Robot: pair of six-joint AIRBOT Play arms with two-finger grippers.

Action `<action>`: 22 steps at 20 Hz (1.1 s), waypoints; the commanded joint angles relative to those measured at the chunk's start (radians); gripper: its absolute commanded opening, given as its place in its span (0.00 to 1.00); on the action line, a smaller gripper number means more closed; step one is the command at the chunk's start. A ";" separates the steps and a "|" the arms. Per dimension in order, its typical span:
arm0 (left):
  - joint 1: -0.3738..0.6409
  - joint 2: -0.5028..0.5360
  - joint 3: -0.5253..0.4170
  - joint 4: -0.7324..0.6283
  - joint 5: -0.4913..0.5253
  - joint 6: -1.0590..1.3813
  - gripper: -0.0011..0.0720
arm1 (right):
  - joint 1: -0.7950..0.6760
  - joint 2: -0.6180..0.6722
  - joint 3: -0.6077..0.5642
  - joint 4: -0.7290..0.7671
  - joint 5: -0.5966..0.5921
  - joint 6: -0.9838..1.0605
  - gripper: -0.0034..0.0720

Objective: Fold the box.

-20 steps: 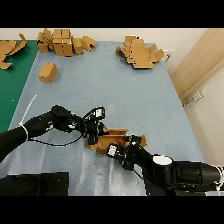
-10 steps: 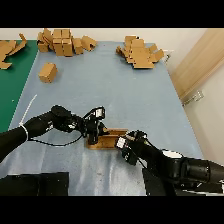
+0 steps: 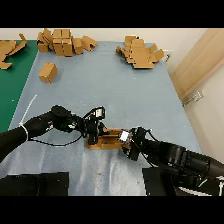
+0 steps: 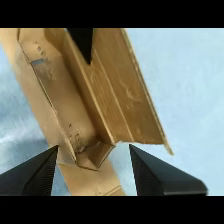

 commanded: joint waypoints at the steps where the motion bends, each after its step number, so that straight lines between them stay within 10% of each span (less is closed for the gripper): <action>1: 0.000 -0.001 -0.001 0.000 0.000 0.000 0.03 | -0.151 0.001 0.000 0.410 0.032 -0.492 1.00; 8: 0.000 -0.001 -0.001 0.000 0.000 0.000 0.03 | -0.369 -0.043 0.004 0.900 -0.050 -1.143 1.00; 22: 0.000 -0.001 -0.001 0.000 0.000 0.000 0.03 | -0.475 -0.259 0.097 0.972 -0.135 -1.384 1.00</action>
